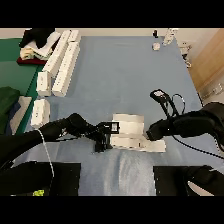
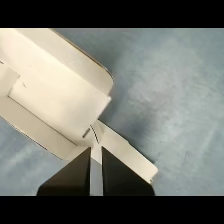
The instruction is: Fold the box.
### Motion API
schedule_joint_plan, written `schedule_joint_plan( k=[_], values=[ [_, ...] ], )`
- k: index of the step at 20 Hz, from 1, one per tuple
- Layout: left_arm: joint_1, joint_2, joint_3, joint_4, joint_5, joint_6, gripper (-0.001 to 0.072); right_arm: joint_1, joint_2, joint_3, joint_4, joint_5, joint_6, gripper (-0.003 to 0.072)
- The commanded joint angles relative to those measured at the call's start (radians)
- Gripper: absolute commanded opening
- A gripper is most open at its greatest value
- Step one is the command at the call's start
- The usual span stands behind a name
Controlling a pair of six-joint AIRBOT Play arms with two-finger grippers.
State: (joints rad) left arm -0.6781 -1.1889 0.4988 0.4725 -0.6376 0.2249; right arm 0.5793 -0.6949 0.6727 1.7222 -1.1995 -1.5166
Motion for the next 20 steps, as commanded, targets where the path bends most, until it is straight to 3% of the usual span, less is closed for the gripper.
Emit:
schedule_joint_plan(
  k=[1,10,20],
  values=[
    [0.001,0.010,0.000,0.025,0.003,-0.016,0.0537,0.001,0.056,0.001,-0.087,-0.126,0.006,0.0111],
    [0.050,0.041,-0.001,0.157,-0.036,-0.170,0.0536,0.001,0.058,0.001,-0.092,-0.118,0.005,0.0111],
    [0.048,0.032,-0.023,0.152,-0.045,-0.163,0.0537,0.001,0.058,0.001,-0.089,-0.054,-0.022,0.0112]
  ],
)
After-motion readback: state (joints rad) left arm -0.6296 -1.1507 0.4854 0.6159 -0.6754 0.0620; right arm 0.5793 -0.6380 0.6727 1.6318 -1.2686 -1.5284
